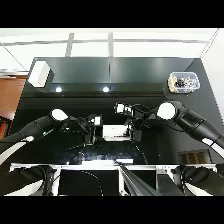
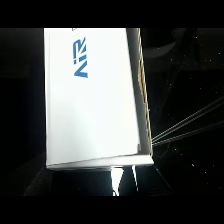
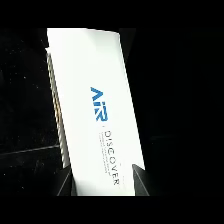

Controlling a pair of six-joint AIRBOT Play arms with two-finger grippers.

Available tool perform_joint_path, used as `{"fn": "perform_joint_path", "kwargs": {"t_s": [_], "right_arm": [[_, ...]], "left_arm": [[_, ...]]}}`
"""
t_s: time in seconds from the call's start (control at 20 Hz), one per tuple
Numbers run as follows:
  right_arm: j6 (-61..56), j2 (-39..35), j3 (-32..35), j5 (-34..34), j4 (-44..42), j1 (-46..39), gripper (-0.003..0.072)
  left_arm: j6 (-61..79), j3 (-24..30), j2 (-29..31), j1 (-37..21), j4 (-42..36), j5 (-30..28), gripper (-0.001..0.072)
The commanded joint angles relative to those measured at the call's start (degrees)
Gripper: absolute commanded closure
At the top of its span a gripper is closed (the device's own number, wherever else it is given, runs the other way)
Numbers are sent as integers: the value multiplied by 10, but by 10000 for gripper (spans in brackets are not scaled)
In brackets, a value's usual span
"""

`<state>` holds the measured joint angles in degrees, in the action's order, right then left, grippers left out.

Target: Fold the box and place the chain.

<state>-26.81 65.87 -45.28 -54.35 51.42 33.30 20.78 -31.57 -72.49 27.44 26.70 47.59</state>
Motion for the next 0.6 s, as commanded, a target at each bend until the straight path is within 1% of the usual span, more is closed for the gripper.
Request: {"fn": "perform_joint_path", "kwargs": {"t_s": [0.0, 0.55], "right_arm": [[-2, 1, 0, 0, 0, 0, 273], [-4, 6, 0, -12, -2, 0, 273]], "left_arm": [[0, 0, 0, 0, 0, 0, 242], [0, 0, 0, 0, 0, 0, 242]]}}
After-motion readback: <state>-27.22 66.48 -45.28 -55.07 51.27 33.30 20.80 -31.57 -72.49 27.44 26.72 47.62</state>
